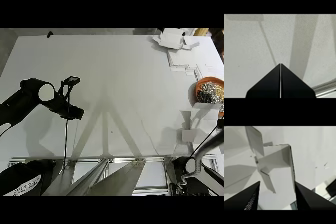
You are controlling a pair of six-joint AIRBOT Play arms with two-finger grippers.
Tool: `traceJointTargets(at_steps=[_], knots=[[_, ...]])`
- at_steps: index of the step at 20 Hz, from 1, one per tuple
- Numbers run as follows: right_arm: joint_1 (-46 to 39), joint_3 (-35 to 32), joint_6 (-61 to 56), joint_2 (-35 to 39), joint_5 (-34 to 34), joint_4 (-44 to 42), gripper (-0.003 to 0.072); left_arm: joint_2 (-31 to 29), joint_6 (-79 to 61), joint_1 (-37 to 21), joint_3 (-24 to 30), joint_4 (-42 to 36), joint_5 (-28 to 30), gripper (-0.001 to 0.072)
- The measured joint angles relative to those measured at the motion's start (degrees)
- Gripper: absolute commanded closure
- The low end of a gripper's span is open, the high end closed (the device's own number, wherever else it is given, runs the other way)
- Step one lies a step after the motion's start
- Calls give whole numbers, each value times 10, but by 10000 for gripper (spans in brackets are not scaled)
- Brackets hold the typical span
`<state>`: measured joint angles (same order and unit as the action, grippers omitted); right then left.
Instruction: Fold the box and place the chain.
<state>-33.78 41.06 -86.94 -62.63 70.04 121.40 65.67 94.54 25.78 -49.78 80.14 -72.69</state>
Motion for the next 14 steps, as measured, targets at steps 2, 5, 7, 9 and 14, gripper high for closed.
traceJointTargets(at_steps=[2, 5, 7, 9, 14], knots=[[-17, 0, 3, -2, -19, 6, 208, 0, 0, 0, 0, 0, 0, 700], [-33, 0, 9, -3, -40, 11, 209, 0, 0, 0, 0, 0, 0, 700], [-38, 0, 13, -3, -50, 12, 211, 0, 0, 0, 0, 0, 0, 700], [-45, 0, 15, -5, -57, 12, 233, 0, 0, 0, 0, 0, 0, 700], [-78, 0, 9, -17, -52, 0, 402, 0, 0, 0, 0, 0, 0, 700]])
